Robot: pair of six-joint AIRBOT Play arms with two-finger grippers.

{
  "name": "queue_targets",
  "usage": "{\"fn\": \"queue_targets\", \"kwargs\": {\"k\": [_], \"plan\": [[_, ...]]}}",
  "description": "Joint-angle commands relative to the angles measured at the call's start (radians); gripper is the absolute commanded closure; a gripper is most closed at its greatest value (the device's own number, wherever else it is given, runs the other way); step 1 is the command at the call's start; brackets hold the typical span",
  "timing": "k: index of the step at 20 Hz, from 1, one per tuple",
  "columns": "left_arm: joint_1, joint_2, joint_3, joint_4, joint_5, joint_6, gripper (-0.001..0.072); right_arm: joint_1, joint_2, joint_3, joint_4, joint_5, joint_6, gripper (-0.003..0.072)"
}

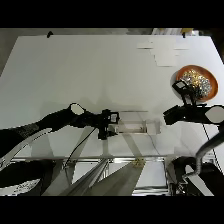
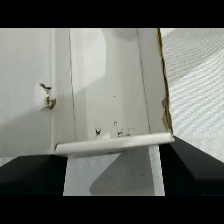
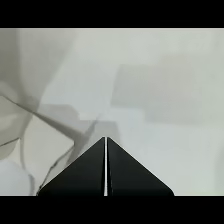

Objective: Fold the box and place the chain.

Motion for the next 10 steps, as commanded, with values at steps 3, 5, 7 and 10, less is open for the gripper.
{"fn": "queue_targets", "kwargs": {"k": [3, 5, 7, 10], "plan": [[0.000, 0.000, 0.001, 0.000, 0.000, 0.000, 0.0503, -0.050, -0.136, 0.004, 0.055, 0.178, 0.216, 0.0666], [0.000, 0.000, 0.001, 0.001, 0.000, 0.000, 0.0502, -0.050, -0.156, -0.006, 0.056, 0.172, 0.216, 0.0666], [0.000, 0.000, 0.001, 0.000, 0.000, 0.000, 0.0503, -0.050, -0.184, -0.032, 0.091, 0.169, 0.215, 0.0666], [0.000, 0.000, 0.001, 0.000, 0.000, 0.000, 0.0502, -0.050, -0.212, -0.066, 0.122, 0.143, 0.203, 0.0666]]}}
